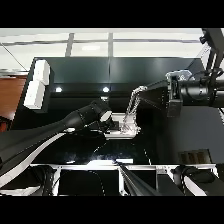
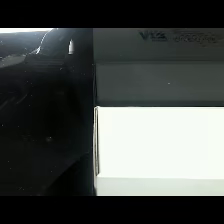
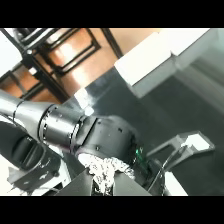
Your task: Fold the box and place the chain.
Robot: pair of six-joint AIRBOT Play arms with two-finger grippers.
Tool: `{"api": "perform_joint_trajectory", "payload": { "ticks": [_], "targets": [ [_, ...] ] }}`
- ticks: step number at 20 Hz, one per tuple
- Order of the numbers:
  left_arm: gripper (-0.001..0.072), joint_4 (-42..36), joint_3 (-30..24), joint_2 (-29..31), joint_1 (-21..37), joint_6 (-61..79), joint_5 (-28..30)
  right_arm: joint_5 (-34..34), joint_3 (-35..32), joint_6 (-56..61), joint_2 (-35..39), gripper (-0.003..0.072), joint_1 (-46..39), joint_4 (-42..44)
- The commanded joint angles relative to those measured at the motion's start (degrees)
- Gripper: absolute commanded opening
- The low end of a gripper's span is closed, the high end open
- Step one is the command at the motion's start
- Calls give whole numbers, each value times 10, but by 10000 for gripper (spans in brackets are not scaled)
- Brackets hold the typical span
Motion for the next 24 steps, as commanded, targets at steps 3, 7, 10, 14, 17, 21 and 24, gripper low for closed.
{"api": "perform_joint_trajectory", "payload": {
  "ticks": [3,7,10,14,17,21,24],
  "targets": [
    [32,0,0,0,0,0,1,-17,-83,48,-2,12,20,-82],
    [31,0,0,0,0,0,0,-108,-179,48,-31,12,29,-90],
    [32,0,0,0,0,0,1,-108,-188,48,-71,90,29,-97],
    [31,0,0,0,0,0,0,-114,-185,37,-76,459,12,-112],
    [32,0,0,0,0,0,0,-58,-184,-23,-76,458,-45,-182],
    [32,0,0,0,0,0,0,-110,-229,-39,-76,470,-66,-284],
    [32,0,0,0,0,0,0,-182,-300,-128,-76,720,-31,-262]
  ]
}}
